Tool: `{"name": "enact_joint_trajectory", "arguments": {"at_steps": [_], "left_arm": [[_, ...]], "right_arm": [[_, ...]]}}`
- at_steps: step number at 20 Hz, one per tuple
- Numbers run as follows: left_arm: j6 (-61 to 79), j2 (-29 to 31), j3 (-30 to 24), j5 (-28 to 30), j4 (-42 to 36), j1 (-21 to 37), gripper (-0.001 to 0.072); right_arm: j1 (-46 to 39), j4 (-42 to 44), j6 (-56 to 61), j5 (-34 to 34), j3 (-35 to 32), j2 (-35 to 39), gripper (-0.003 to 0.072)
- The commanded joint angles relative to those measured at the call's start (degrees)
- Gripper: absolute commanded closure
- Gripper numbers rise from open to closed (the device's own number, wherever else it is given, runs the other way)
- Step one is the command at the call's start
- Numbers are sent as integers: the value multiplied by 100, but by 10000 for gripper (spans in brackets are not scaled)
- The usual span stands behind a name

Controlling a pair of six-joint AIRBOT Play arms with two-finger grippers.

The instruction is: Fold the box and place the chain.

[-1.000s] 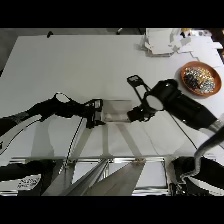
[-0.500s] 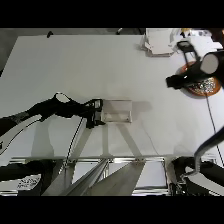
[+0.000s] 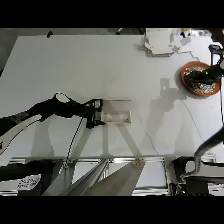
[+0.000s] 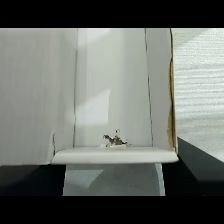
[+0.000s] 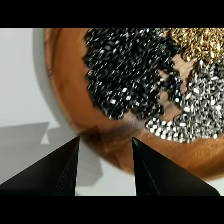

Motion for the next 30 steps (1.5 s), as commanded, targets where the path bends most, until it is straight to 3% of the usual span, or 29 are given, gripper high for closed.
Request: {"name": "enact_joint_trajectory", "arguments": {"at_steps": [1, 9, 12, 14, 17, 22, 30], "left_arm": [[0, 4, -2, 0, 2, 0, 505], [0, 4, -2, 0, 2, 0, 505], [2, 4, -2, 0, 2, 0, 505], [2, 4, -2, 0, 2, 0, 505], [0, 4, -2, 0, 2, 0, 505], [2, 4, -2, 0, 2, 0, 505], [2, 4, -2, 0, 2, 0, 505]], "right_arm": [[-275, 243, 553, -684, 13, -415, 395], [-315, 728, 702, -1069, 13, -848, 427], [-315, 804, 745, -994, 13, -940, 517], [-315, 804, 741, -940, 13, -925, 664], [-315, 793, 678, -787, 13, -734, 665], [-313, 608, 212, -527, 11, 426, 665], [-284, 1073, -498, 625, 11, 2946, 665]]}}
